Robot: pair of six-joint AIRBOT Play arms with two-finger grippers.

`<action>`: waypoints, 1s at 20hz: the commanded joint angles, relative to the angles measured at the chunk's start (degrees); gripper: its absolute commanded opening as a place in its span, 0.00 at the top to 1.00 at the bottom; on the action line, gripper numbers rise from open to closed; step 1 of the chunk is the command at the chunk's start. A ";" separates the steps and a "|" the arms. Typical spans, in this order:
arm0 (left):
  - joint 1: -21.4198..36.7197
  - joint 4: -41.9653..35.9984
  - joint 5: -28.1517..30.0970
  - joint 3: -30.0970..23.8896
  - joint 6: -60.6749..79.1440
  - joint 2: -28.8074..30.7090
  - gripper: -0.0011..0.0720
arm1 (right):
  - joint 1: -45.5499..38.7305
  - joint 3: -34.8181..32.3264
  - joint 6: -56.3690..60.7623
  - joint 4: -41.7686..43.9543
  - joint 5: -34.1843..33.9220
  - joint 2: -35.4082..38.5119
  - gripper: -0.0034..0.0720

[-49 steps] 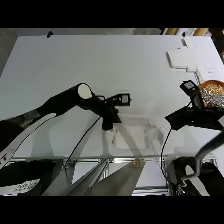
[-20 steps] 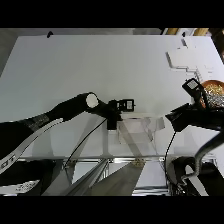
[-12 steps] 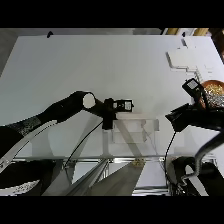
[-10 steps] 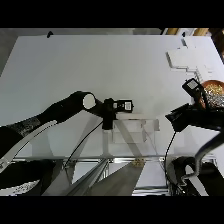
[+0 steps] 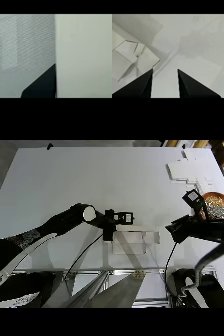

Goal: Fold the box and place the chain.

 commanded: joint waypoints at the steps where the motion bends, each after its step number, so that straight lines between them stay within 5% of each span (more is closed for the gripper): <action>1: -0.04 -0.02 0.00 0.04 0.20 0.04 0.98 | 0.07 0.02 0.02 0.02 -0.70 0.02 0.51; 20: -0.04 -0.02 0.04 0.04 0.17 0.04 0.98 | 0.07 0.00 0.04 0.09 -1.29 0.02 0.51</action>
